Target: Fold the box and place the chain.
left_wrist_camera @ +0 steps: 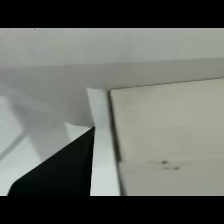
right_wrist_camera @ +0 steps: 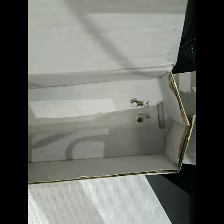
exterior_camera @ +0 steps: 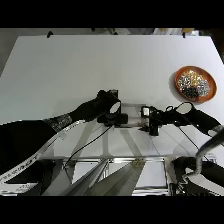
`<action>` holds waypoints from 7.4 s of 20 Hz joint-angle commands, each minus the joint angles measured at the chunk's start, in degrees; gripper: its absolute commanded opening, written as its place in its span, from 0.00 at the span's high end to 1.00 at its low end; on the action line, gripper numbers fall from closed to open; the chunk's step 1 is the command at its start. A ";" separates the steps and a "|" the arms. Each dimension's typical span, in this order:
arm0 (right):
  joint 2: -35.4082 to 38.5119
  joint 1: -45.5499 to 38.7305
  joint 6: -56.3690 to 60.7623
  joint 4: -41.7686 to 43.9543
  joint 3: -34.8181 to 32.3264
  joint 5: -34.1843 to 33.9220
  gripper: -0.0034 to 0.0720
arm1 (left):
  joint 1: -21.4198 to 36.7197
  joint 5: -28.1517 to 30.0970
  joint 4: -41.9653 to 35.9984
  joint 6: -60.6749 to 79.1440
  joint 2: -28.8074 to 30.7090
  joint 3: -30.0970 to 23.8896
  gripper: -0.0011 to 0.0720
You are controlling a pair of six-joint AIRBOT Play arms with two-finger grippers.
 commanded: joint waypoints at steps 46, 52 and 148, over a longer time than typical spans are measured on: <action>0.04 0.00 0.04 0.00 0.00 0.02 0.43 | 18.80 21.62 -61.86 157.57 11.15 -32.41 0.03; 0.04 0.00 0.02 0.02 0.00 0.02 0.43 | 18.84 21.38 -61.59 158.81 11.13 -32.41 0.03; 24.00 0.00 24.83 -27.89 2.54 10.97 0.94 | 18.10 22.03 -65.11 160.04 9.05 -32.37 0.53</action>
